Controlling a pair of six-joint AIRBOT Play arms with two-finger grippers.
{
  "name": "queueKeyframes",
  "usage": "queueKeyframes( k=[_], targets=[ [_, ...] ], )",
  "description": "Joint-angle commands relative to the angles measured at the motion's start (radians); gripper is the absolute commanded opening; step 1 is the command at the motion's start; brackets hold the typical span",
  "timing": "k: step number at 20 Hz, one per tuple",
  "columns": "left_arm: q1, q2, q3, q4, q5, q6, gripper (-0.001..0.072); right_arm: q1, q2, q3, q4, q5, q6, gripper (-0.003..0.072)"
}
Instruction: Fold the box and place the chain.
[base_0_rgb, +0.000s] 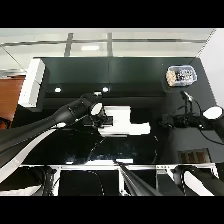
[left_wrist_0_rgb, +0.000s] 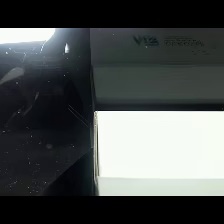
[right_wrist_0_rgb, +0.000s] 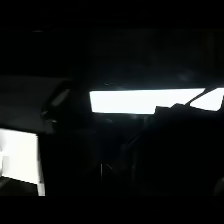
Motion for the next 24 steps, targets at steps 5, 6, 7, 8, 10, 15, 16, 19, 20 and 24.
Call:
queueKeyframes(
  k=[5, 6, 7, 8, 10, 15, 16, 19, 20, 24],
  targets=[
    [0.000, 0.000, 0.001, -0.001, 0.000, 0.000, 0.0024, 0.105, -0.232, -0.088, 0.423, 0.065, -0.196, 0.0010],
    [0.000, 0.000, 0.001, -0.001, 0.001, 0.000, 0.0024, 0.154, -0.252, -0.082, 0.478, 0.040, -0.227, 0.0010],
    [0.000, 0.000, 0.001, -0.001, 0.000, 0.000, 0.0024, 0.198, -0.259, -0.067, 0.493, 0.016, -0.240, 0.0010],
    [0.000, 0.000, 0.001, -0.001, 0.000, 0.000, 0.0024, 0.230, -0.259, -0.048, 0.488, 0.013, -0.243, 0.0010],
    [0.000, 0.000, 0.001, -0.001, 0.000, 0.000, 0.0024, 0.247, -0.259, 0.006, 0.471, 0.076, -0.277, 0.0012],
    [0.000, 0.000, 0.001, -0.001, 0.001, 0.000, 0.0024, 0.245, -0.259, 0.124, 0.407, 0.232, -0.280, 0.0600],
    [0.000, 0.000, 0.001, -0.001, 0.001, 0.000, 0.0024, 0.252, -0.259, 0.129, 0.407, 0.235, -0.272, 0.0600],
    [0.000, 0.000, 0.001, -0.001, 0.000, 0.000, 0.0023, 0.312, -0.259, 0.134, 0.406, 0.188, -0.218, 0.0542],
    [0.000, 0.000, 0.001, -0.001, 0.000, 0.000, 0.0024, 0.338, -0.259, 0.142, 0.403, 0.175, -0.208, 0.0437],
    [0.000, 0.000, 0.001, -0.001, 0.002, 0.000, 0.0024, 0.436, -0.259, 0.199, 0.329, 0.111, -0.076, 0.0426]
  ],
)
